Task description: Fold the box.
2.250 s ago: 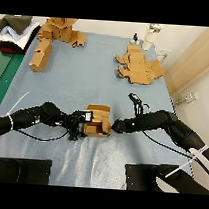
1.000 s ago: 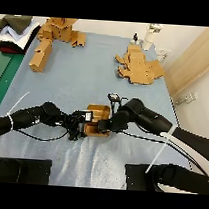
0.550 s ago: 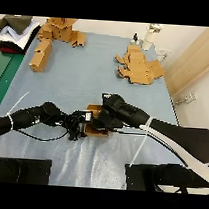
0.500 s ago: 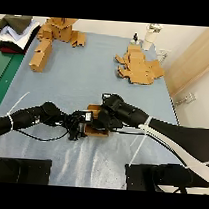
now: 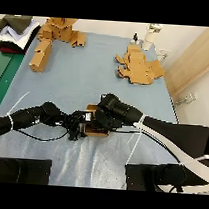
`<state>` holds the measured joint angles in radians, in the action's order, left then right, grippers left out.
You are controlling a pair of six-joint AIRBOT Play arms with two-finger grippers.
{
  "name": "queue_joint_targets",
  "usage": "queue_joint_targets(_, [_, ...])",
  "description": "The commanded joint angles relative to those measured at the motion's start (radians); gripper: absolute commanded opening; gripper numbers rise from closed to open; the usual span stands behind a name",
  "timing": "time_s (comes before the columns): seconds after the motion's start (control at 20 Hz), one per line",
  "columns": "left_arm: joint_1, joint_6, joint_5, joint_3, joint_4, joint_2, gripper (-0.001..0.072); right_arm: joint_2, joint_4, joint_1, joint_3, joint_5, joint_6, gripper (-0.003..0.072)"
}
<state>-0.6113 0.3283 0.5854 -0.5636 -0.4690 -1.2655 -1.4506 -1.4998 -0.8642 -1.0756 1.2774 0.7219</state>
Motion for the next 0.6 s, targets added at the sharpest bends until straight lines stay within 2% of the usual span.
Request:
queue_joint_targets(0.0, [0.000,-0.004,0.000,0.000,0.001,0.000,0.0363,0.006,0.005,0.002,-0.023,0.020,0.004,0.0383])
queue_joint_targets(0.05, [0.000,-0.004,0.000,0.000,0.001,0.000,0.0363,0.009,0.010,0.003,-0.027,0.042,0.004,0.0473])
queue_joint_targets(0.1, [0.000,-0.003,0.000,0.000,0.001,0.000,0.0363,0.011,0.013,0.003,-0.030,0.064,0.005,0.0516])
queue_joint_targets(0.3, [0.000,-0.004,0.000,0.000,0.001,0.000,0.0363,0.040,-0.003,0.003,-0.035,0.101,0.024,0.0516])
queue_joint_targets(0.55, [0.000,-0.003,0.000,0.000,0.001,0.000,0.0363,0.148,0.010,0.005,-0.035,0.101,0.010,0.0505])
